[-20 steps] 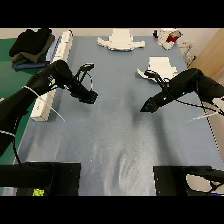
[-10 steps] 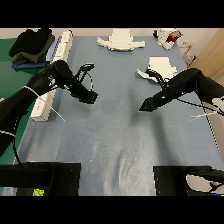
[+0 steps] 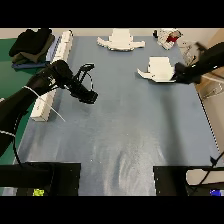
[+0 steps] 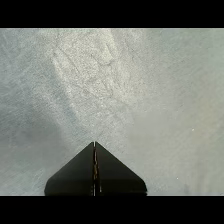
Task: Fold the box.
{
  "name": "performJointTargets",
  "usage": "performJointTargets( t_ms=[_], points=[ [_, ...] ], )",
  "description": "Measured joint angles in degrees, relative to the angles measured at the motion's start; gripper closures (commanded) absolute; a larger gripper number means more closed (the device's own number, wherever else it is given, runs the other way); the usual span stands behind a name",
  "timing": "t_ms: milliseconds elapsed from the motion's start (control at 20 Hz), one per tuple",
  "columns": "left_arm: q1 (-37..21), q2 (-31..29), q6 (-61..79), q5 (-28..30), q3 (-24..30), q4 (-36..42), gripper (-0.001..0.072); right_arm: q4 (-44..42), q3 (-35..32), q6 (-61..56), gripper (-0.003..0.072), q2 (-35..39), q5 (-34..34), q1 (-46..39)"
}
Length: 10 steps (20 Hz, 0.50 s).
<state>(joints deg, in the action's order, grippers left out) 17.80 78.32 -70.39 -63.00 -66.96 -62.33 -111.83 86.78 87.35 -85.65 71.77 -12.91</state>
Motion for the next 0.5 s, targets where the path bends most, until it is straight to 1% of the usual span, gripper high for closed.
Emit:
performJointTargets(
  t_ms=[100, 150, 200, 250, 350, 500],
  points=[
    [0.0, 0.0, 0.0, 0.0, 0.0, 0.0, 0.0694, 0.8, 8.7, -1.0, 0.0426, -7.0, 0.3, -6.9],
    [0.0, 0.0, 0.0, 0.0, 0.0, 0.0, 0.0694, -0.2, 12.3, -1.2, 0.0426, -10.6, 0.3, -10.1],
    [0.0, 0.0, 0.0, 0.0, 0.0, 0.0, 0.0695, -1.9, 15.1, -1.0, 0.0359, -13.7, 0.0, -12.7],
    [0.0, 0.0, 0.0, 0.0, 0.0, 0.0, 0.0695, -4.2, 17.6, -0.2, 0.0252, -17.0, -0.8, -15.0],
    [0.0, 0.0, 0.0, 0.0, 0.0, 0.0, 0.0695, -8.5, 21.2, 1.5, 0.0253, -22.6, -2.4, -17.9],
    [0.0, 0.0, 0.0, 0.0, 0.0, 0.0, 0.0694, -12.0, 26.0, 4.4, 0.0259, -29.7, -4.9, -19.9]
  ],
)
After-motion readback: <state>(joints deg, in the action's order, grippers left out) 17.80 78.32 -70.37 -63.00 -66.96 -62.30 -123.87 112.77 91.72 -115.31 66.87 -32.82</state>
